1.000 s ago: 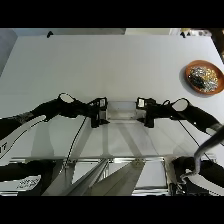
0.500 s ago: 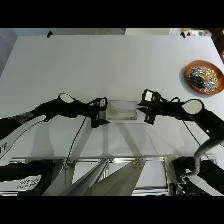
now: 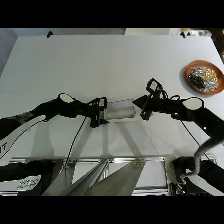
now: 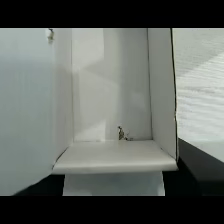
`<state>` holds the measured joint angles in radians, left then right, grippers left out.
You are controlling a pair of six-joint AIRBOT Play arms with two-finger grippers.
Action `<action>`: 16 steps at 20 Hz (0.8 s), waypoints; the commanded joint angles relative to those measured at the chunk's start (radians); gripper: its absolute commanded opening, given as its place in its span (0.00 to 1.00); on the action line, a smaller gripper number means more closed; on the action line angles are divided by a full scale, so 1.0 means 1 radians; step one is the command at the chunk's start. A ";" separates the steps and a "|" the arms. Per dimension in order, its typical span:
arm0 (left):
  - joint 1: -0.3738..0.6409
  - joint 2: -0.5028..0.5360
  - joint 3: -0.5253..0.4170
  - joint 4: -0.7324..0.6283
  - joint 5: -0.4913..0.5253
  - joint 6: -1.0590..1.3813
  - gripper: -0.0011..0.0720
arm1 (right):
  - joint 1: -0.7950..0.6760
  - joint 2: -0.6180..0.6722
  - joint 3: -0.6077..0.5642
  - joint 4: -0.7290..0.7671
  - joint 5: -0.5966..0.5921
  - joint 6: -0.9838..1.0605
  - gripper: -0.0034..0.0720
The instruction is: Fold the box and place the chain.
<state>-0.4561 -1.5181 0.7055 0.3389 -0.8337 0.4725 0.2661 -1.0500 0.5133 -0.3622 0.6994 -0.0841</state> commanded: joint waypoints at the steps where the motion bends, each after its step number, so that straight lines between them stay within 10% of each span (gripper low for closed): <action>1: 0.000 0.000 0.000 0.002 -0.001 -0.002 0.16 | 0.000 0.020 0.000 -0.067 -0.036 0.053 0.38; 8: 0.000 0.000 0.000 0.002 -0.001 -0.002 0.16 | 0.000 0.199 0.000 -0.505 -0.063 0.456 0.47; 16: -0.009 0.000 0.000 -0.063 -0.009 -0.002 0.17 | 0.000 0.264 0.000 -0.531 -0.052 0.589 0.52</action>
